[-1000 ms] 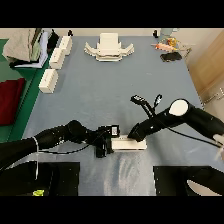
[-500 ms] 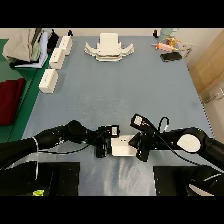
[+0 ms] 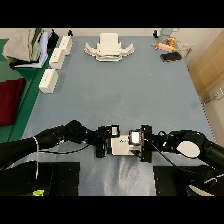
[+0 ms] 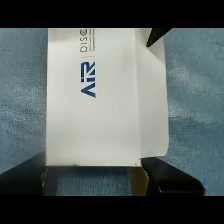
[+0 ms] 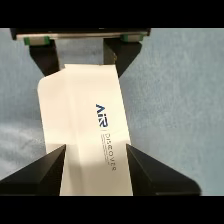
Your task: Fold the box.
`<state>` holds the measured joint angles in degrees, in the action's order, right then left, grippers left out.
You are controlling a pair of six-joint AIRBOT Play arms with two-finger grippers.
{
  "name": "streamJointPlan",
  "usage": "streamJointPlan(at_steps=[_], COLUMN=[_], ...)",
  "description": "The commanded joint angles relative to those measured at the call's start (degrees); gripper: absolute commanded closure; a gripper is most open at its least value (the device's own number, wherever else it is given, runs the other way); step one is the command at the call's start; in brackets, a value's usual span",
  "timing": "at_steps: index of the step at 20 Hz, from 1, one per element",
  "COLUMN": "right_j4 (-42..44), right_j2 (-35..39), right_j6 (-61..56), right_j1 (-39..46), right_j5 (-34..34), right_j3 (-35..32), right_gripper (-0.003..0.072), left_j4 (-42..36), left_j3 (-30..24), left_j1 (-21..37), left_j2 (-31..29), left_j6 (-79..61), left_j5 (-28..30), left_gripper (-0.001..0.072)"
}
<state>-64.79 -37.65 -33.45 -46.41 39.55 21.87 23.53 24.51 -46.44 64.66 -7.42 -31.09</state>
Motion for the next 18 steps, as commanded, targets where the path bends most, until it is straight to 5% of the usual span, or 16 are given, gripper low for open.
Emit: streamJointPlan(at_steps=[1, 11, 13, 18], right_j4=[-1.1, -3.6, -3.6, -3.6], right_j2=[-1.1, -2.4, -3.3, -3.7], right_j6=[7.2, 8.0, 8.0, 8.0], right_j1=[-0.4, -2.5, -2.5, -2.5], right_j5=[-0.8, -4.1, -3.5, -1.6], right_j3=[0.0, -0.1, -0.1, -0.1], right_gripper=[0.0097, 0.0108, 0.0187, 0.0243], left_j4=[0.0, 0.0, 0.0, 0.0], left_j3=[0.0, 0.0, 0.0, 0.0], left_j1=[0.0, 0.0, 0.0, 0.0], left_j2=[0.0, 0.0, 0.0, 0.0], left_j6=[0.0, 0.0, 0.0, 0.0], left_j5=[0.0, 0.0, 0.0, 0.0], left_gripper=[0.0278, 0.0278, 0.0278, 0.0279])
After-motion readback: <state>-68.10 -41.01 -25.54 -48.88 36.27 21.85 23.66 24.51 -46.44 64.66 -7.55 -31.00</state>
